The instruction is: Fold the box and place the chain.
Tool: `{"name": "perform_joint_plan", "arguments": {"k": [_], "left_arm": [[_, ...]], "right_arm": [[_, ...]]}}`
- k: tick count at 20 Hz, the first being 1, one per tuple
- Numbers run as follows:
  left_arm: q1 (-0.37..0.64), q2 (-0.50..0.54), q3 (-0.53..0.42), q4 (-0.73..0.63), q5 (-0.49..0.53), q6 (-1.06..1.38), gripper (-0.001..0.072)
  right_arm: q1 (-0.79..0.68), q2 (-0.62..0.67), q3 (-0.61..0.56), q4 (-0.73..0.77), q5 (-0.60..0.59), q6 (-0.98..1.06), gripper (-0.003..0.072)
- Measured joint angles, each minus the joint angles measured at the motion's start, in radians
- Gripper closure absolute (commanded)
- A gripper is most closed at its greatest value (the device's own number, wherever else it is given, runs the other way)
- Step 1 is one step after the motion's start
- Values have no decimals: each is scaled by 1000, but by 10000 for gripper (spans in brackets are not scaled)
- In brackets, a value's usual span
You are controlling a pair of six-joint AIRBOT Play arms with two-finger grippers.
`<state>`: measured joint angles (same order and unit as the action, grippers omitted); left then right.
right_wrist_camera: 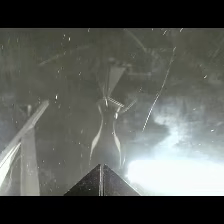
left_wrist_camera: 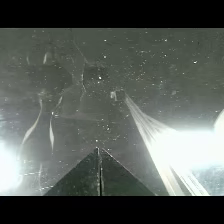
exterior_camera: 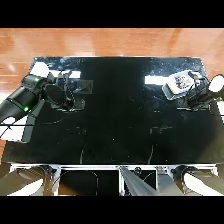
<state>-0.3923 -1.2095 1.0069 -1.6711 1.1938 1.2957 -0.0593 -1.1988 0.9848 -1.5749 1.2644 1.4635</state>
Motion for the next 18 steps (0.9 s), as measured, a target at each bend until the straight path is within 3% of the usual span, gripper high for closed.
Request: {"name": "perform_joint_plan", "arguments": {"k": [18], "left_arm": [[0, -4, 0, 40, -26, 6, 692]], "right_arm": [[13, -13, 24, -5, -28, 10, 654]]}}
